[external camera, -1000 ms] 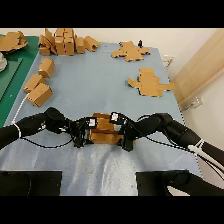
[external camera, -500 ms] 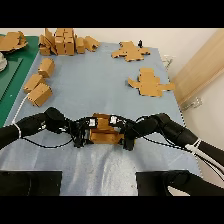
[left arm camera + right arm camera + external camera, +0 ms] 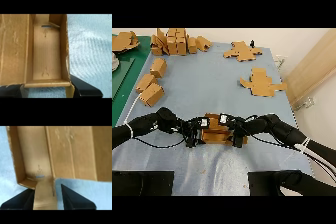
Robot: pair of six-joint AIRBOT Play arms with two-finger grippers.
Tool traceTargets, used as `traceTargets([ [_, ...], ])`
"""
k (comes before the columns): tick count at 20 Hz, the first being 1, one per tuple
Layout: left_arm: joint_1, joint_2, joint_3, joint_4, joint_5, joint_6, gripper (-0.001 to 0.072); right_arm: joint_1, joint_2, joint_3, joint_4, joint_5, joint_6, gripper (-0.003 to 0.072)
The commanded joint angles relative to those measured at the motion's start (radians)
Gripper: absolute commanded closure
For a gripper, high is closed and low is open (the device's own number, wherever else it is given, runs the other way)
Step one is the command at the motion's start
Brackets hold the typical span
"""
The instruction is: Fold the box.
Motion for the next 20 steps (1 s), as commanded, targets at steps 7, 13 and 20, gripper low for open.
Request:
traceTargets([
  [7,0.000,-0.001,0.000,0.000,0.000,0.000,0.0329,0.063,-0.026,0.000,0.104,0.041,-0.008,0.0534],
  [13,0.000,-0.001,0.000,0.000,0.000,0.000,0.0329,0.063,-0.075,0.000,0.190,0.037,-0.008,0.0225],
  [20,0.000,-0.001,0.000,0.000,0.000,0.000,0.0329,0.056,-0.057,0.000,0.174,-0.010,0.017,0.0226],
])
